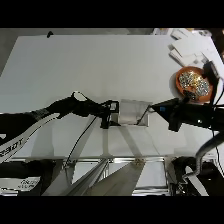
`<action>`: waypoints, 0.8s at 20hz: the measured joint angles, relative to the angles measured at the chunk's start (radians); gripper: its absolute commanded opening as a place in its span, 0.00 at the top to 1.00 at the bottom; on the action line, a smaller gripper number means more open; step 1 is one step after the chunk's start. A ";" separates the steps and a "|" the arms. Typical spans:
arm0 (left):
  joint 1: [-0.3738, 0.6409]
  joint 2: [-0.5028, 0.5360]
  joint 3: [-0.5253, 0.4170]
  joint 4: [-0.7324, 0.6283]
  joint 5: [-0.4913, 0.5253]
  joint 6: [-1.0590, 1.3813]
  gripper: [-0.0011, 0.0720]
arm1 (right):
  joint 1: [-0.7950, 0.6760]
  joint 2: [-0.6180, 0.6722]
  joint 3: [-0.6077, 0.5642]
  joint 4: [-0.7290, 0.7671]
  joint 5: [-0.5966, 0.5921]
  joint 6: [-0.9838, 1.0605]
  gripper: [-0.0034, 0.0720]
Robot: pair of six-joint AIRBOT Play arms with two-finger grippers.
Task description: Fold the box and place the chain.
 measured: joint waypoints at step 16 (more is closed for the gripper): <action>0.000 0.000 0.000 0.000 0.000 0.000 0.87 | 0.000 -0.306 -0.180 0.014 -0.058 -0.053 0.87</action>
